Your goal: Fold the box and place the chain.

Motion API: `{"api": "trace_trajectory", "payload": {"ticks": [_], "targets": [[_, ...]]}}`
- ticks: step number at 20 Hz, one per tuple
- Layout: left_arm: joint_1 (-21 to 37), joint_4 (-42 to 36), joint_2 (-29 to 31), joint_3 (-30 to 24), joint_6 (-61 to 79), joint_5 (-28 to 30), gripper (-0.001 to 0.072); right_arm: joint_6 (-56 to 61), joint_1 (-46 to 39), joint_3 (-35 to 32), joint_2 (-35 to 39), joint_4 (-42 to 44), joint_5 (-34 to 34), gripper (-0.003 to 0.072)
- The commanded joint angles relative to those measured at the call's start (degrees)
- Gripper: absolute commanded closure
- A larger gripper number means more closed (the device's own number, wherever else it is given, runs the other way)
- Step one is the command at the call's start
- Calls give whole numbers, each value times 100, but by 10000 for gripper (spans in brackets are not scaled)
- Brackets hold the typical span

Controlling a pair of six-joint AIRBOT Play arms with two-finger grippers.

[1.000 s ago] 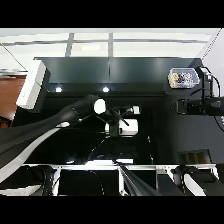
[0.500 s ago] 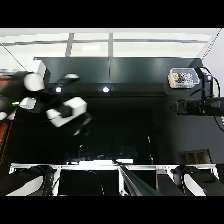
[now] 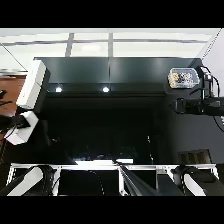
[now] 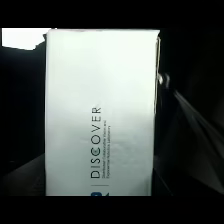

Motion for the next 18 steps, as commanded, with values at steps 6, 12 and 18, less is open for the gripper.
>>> {"api": "trace_trajectory", "payload": {"ticks": [6, 12, 18], "targets": [[713, -664, -42, -48, 2374, 1897, 467, -2, 0, -2, 4, 105, -146, 669], [525, -1158, -494, -48, 3165, 2166, 468, 2, 0, -2, 2, 127, -177, 669], [400, -1648, -789, -46, 3163, 2173, 193, 2, 0, -2, 2, 170, -225, 669]]}}
